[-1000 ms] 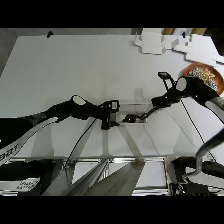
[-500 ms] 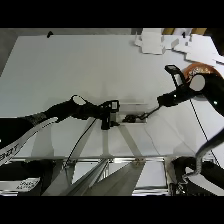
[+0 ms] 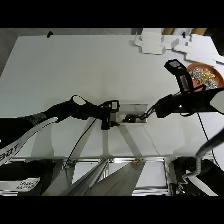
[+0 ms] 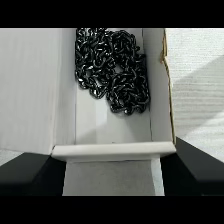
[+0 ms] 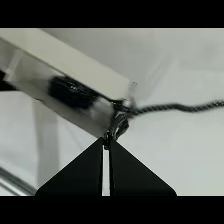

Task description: Fold the box and place the chain.

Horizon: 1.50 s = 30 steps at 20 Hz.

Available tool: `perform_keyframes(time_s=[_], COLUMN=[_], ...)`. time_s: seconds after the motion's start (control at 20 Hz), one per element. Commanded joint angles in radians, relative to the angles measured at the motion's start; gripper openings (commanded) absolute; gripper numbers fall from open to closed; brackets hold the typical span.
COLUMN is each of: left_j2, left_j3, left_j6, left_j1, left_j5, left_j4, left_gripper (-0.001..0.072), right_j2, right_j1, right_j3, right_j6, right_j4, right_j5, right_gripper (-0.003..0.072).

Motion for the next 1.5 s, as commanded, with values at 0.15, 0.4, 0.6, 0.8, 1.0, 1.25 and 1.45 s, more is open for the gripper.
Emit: perform_keyframes(time_s=[0.15,0.4,0.6,0.8,1.0,1.25,1.45], left_j2=[0.000,0.000,0.000,0.000,0.000,0.000,0.000], left_j3=[0.000,0.000,0.000,0.000,0.000,0.000,0.000], left_j6=[0.000,0.000,0.000,0.000,0.000,0.000,0.000], left_j1=[0.000,0.000,0.000,0.000,0.000,0.000,0.000], left_j5=[0.000,0.000,0.000,0.000,0.000,0.000,0.000], left_j4=[0.000,0.000,0.000,0.000,0.000,0.000,0.000], left_gripper=[0.0273,0.0273,0.0273,0.0273,0.0273,0.0273,0.0273], right_j2=[0.031,0.018,-0.064,-0.161,-0.153,-0.037,0.028], right_j1=[0.176,0.225,0.226,0.225,0.207,0.102,0.057], right_j3=[-0.001,-0.003,-0.064,-0.101,-0.101,-0.101,-0.101], right_j6=[0.001,0.012,0.011,0.011,0.012,0.011,0.000], right_j4=[0.102,0.093,0.091,0.031,0.008,0.005,0.005], right_j5=[-0.230,-0.275,-0.263,-0.256,-0.284,-0.266,-0.219], right_gripper=[0.0016,0.0016,0.0016,0.0016,0.0016,0.0016,0.0016])
